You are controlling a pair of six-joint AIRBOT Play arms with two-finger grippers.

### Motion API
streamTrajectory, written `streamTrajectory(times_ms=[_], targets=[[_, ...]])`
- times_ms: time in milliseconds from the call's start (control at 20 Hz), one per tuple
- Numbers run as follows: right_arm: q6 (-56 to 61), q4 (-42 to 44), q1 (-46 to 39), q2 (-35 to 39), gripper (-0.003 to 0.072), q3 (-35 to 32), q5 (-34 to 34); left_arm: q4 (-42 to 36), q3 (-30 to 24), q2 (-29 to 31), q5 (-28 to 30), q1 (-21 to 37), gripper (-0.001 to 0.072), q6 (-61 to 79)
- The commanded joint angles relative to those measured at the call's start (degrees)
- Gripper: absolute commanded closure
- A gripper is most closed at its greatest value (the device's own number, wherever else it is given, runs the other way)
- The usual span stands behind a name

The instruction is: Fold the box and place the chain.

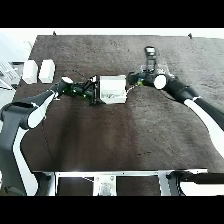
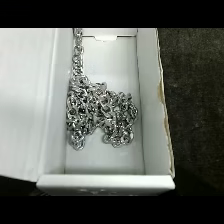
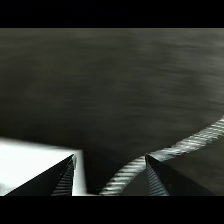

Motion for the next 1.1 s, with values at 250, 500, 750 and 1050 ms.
streamTrajectory(times_ms=[250,500,750,1050], targets=[[-5.7,12.1,-10.1,-12.6,0.0147,6.5,1.0,0.0,0.0,0.0,0.0,0.1,0.0180,0.0],[-7.0,15.2,-10.1,-19.2,0.0195,12.7,2.2,0.0,0.0,0.0,0.0,0.1,0.0180,0.0],[-13.2,19.0,-10.0,-21.2,0.0359,13.8,1.4,0.0,0.0,0.0,0.0,0.1,0.0180,0.0],[-17.7,18.8,-9.2,-18.2,0.0685,13.9,0.7,0.0,0.0,0.0,0.0,0.1,0.0179,0.0]])
